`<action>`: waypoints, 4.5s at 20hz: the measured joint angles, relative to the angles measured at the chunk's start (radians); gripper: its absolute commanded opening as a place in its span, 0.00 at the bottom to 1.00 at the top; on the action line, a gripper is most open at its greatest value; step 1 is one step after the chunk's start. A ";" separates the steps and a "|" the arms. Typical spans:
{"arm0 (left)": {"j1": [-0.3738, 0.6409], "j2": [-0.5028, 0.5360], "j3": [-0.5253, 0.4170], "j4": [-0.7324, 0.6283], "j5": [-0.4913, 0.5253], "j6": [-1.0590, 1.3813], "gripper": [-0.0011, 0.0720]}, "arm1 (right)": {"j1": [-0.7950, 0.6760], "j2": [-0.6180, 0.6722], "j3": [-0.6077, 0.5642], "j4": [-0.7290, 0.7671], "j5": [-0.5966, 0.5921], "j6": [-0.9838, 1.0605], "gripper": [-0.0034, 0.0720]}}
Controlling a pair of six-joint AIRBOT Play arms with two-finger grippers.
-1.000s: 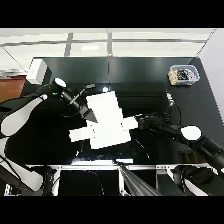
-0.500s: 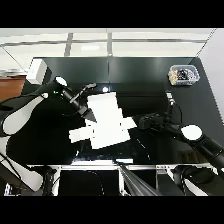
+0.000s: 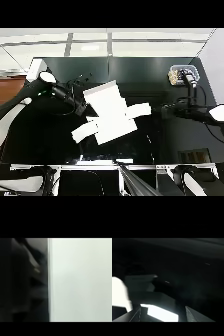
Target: Fold the box and place the chain.
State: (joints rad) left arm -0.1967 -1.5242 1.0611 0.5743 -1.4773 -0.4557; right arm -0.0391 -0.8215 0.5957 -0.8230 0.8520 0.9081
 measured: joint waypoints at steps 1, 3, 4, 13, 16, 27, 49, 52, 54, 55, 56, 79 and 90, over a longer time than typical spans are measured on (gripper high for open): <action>-0.010 0.029 -0.027 -0.008 0.044 0.058 0.04 | -0.024 0.000 0.010 -0.019 0.018 0.000 0.90; -0.035 0.063 -0.058 -0.003 0.108 0.170 0.04 | -0.057 0.000 0.023 -0.044 0.039 0.000 0.90; -0.053 0.075 -0.068 0.010 0.146 0.218 0.04 | -0.067 0.000 0.027 -0.053 0.048 0.000 0.90; -0.223 0.076 -0.092 0.077 0.480 0.504 0.05 | -0.090 0.000 0.014 -0.064 0.066 -0.062 0.90; -0.258 0.048 -0.092 0.133 0.534 0.536 0.05 | -0.091 0.000 -0.026 -0.067 0.067 -0.133 0.90; -0.283 -0.001 -0.092 0.220 0.581 0.518 0.05 | 0.056 0.000 -0.188 -0.044 0.026 -0.214 0.90; -0.283 -0.021 -0.092 0.229 0.584 0.452 0.05 | 0.479 -0.020 -0.122 -0.187 -0.071 -0.713 0.90; -0.283 -0.021 -0.092 0.229 0.584 0.452 0.05 | 0.462 -0.020 -0.087 -0.208 -0.002 -0.710 0.90; -0.283 -0.021 -0.092 0.229 0.584 0.452 0.05 | 0.457 -0.020 -0.077 -0.214 0.043 -0.709 0.89; -0.283 -0.021 -0.092 0.229 0.583 0.452 0.05 | 0.454 -0.020 -0.074 -0.219 0.055 -0.708 0.89; -0.283 -0.021 -0.092 0.229 0.583 0.452 0.05 | 0.449 -0.020 -0.072 -0.222 0.060 -0.708 0.89; -0.283 -0.021 -0.092 0.229 0.584 0.452 0.05 | 0.527 -0.127 -0.135 -0.140 -0.092 -0.695 0.89; -0.283 -0.021 -0.092 0.229 0.584 0.452 0.05 | 0.622 -0.198 -0.149 -0.062 -0.257 -0.696 0.89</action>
State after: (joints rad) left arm -0.4801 -1.5452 0.9688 0.8032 -0.8932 -0.0040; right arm 0.5827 -1.0195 0.4469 -0.8848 0.5945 0.2119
